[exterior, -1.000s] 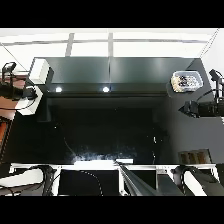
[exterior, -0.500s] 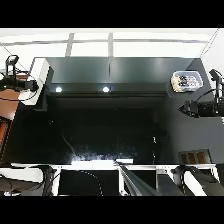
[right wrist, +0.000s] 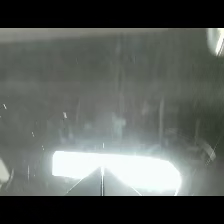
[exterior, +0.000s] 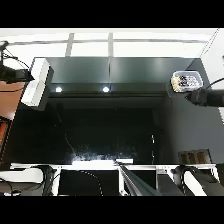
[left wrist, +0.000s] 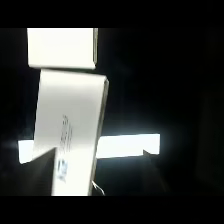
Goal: Fold the box and place the chain.
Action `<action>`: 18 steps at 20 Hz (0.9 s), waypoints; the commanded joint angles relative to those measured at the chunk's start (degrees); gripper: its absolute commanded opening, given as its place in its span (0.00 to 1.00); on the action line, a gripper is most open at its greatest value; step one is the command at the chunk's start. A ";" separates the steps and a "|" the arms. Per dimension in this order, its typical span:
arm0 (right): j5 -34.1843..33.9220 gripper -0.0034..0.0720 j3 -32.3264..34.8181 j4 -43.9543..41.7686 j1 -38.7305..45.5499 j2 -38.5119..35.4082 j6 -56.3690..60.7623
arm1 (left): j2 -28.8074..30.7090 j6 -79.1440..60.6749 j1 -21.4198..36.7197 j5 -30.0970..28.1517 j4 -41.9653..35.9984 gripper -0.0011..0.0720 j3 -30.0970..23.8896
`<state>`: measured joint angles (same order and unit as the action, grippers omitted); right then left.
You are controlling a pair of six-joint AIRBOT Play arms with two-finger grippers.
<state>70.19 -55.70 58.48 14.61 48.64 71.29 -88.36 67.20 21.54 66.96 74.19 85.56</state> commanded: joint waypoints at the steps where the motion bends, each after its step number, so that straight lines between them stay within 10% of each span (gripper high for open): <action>1: 4.09 0.06 -8.07 0.09 0.00 -0.07 -2.60 | 5.46 11.96 -0.02 13.31 5.68 0.33 1.70; 2: 4.87 0.06 -9.42 0.07 -0.02 -0.48 -2.78 | 7.52 11.78 -0.02 16.44 6.32 0.06 1.36; 6: 3.39 0.05 -8.83 0.02 -0.48 -4.70 -3.48 | 23.21 10.38 -3.78 7.72 -2.60 0.05 -11.15; 12: -28.26 0.05 15.34 0.00 -4.61 -16.04 -12.11 | 53.99 7.61 -23.65 -24.41 -6.47 0.05 -50.93; 18: -35.26 0.06 27.82 0.35 -4.59 -15.80 -12.00 | 56.08 7.96 -24.55 -23.82 -4.20 0.05 -55.89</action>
<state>39.53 -32.16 58.70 10.15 33.34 59.77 -34.20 75.22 -1.91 45.74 69.06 32.75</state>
